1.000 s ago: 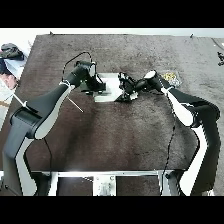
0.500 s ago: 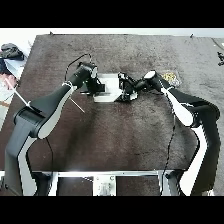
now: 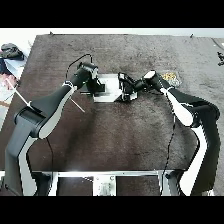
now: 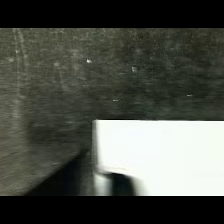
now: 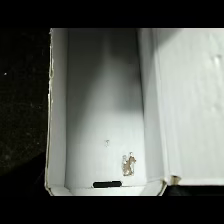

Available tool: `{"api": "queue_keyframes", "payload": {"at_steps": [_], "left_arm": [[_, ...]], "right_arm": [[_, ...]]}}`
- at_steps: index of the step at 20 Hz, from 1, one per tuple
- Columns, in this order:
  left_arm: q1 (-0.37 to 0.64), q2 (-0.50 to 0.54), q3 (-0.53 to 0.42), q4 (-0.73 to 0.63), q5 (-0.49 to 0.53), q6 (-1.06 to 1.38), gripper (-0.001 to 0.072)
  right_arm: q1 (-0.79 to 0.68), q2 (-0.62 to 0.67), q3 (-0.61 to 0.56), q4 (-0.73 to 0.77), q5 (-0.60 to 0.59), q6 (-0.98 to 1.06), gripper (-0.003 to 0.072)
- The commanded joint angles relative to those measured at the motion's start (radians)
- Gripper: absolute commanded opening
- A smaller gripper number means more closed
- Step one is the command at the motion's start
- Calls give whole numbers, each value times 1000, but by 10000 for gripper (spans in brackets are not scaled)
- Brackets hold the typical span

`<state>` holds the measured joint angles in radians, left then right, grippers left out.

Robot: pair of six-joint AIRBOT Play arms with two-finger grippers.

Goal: Fold the box and place the chain.

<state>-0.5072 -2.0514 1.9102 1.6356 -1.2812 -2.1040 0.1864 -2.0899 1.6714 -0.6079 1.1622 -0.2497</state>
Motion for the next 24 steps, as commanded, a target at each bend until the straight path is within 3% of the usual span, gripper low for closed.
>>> {"api": "queue_keyframes", "payload": {"at_steps": [1,9,13,16,21,24], "left_arm": [[-1,1,9,-67,17,88,486],[6,18,134,-69,-156,216,496],[6,127,133,-76,-144,316,495],[6,213,124,-72,-76,399,494],[25,355,-58,-81,112,498,493],[102,448,-240,-216,248,646,492]], "right_arm": [[1,0,1,2,-2,0,468],[1,0,1,2,-2,0,468],[1,0,1,2,-2,0,468],[1,0,1,2,-2,0,468],[1,0,1,2,-2,0,467],[1,0,1,2,-2,0,468]]}}
